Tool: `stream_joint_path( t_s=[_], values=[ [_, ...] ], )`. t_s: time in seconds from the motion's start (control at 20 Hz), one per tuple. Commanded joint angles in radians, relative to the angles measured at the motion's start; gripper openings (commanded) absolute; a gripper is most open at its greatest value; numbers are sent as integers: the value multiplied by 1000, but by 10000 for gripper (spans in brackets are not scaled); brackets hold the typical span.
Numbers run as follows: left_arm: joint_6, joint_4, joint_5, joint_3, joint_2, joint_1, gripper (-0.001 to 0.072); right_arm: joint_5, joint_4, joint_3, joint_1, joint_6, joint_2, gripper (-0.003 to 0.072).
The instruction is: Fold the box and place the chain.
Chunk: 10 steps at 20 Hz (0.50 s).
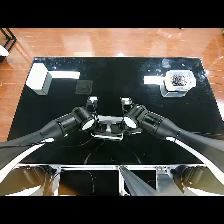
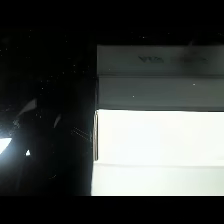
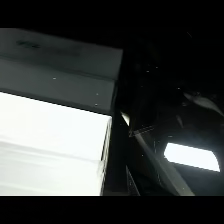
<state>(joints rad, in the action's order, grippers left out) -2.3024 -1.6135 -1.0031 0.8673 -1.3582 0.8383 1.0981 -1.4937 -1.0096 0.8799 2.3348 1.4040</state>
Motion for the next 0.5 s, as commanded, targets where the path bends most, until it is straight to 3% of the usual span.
stream_joint_path(
  t_s=[0.0,0.45],
  values=[
    [2,-2,1,0,0,0,23,21,-7,-13,2,36,23,332],
    [2,-2,8,0,0,0,23,10,-7,-14,2,56,48,293]
  ],
)
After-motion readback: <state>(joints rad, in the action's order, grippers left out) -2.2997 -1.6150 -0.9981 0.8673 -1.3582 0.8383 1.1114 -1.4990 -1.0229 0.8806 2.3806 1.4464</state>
